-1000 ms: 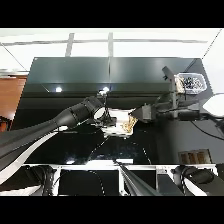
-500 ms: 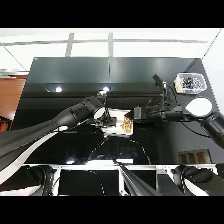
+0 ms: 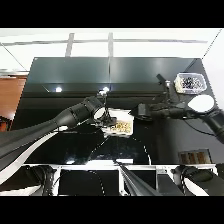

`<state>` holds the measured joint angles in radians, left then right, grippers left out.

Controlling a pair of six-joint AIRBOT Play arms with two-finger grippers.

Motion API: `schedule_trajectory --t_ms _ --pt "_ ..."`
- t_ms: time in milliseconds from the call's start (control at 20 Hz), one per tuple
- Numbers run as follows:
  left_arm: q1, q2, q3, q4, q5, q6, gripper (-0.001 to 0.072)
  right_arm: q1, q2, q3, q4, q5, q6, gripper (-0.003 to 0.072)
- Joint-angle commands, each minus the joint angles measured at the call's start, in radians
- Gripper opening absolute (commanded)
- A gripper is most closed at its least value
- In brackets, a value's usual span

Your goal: Fold the box and place the chain.

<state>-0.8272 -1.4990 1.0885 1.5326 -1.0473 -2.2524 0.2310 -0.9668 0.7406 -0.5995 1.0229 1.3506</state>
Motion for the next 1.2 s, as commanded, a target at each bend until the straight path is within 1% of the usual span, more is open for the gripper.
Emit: schedule_trajectory --t_ms 0,100,150,350,450,500,550,600,700,800,900,950,1000,1050,1100,1150 --pt "0.000 0.000 0.000 0.000 0.004 0.000 0.0028 -0.182 0.057 0.021 -0.168 0.106 0.009 0.0305" --pt "0.000 0.000 0.000 0.000 0.004 0.000 0.0028 -0.272 0.097 0.021 -0.296 0.106 0.043 0.0306" --pt "0.000 0.000 0.000 0.000 0.004 0.000 0.0028 -0.299 0.106 0.021 -0.331 0.107 0.052 0.0306" --pt "0.000 0.000 0.001 0.002 0.014 0.001 0.0029 -0.301 0.109 0.020 -0.336 0.111 0.052 0.0306" --pt "0.000 0.001 0.024 0.001 -0.010 -0.022 0.0038 -0.289 0.109 0.020 -0.341 0.123 0.052 0.0307" --pt "-0.001 0.004 0.038 0.002 -0.013 -0.024 0.0206 -0.289 0.109 0.019 -0.343 0.128 0.052 0.0307" --pt "0.000 0.011 0.054 0.003 -0.013 -0.035 0.0483 -0.289 0.109 0.018 -0.345 0.129 0.052 0.0307" --pt "0.000 0.021 0.067 0.007 -0.020 -0.037 0.0589 -0.289 0.109 0.017 -0.348 0.127 0.052 0.0307" --pt "-0.001 0.061 0.081 0.026 -0.042 0.012 0.0588 -0.289 0.109 0.017 -0.348 0.127 0.052 0.0307" --pt "-0.001 0.131 0.079 0.049 -0.085 0.140 0.0587 -0.289 0.109 0.017 -0.348 0.126 0.052 0.0307" --pt "0.002 0.223 0.060 0.124 -0.159 0.285 0.0587 -0.289 0.109 0.016 -0.348 0.126 0.052 0.0307" --pt "0.016 0.277 0.031 0.190 -0.197 0.324 0.0587 -0.289 0.109 0.015 -0.348 0.125 0.052 0.0307" --pt "0.053 0.327 -0.006 0.262 -0.255 0.329 0.0587 -0.289 0.109 0.015 -0.348 0.124 0.052 0.0307" --pt "0.110 0.365 -0.045 0.306 -0.294 0.369 0.0587 -0.289 0.109 0.015 -0.348 0.121 0.052 0.0307" --pt "0.191 0.401 -0.087 0.314 -0.301 0.418 0.0587 -0.289 0.109 0.015 -0.348 0.116 0.052 0.0307" --pt "0.302 0.432 -0.129 0.271 -0.279 0.456 0.0587 -0.289 0.109 0.015 -0.348 0.113 0.052 0.0308"
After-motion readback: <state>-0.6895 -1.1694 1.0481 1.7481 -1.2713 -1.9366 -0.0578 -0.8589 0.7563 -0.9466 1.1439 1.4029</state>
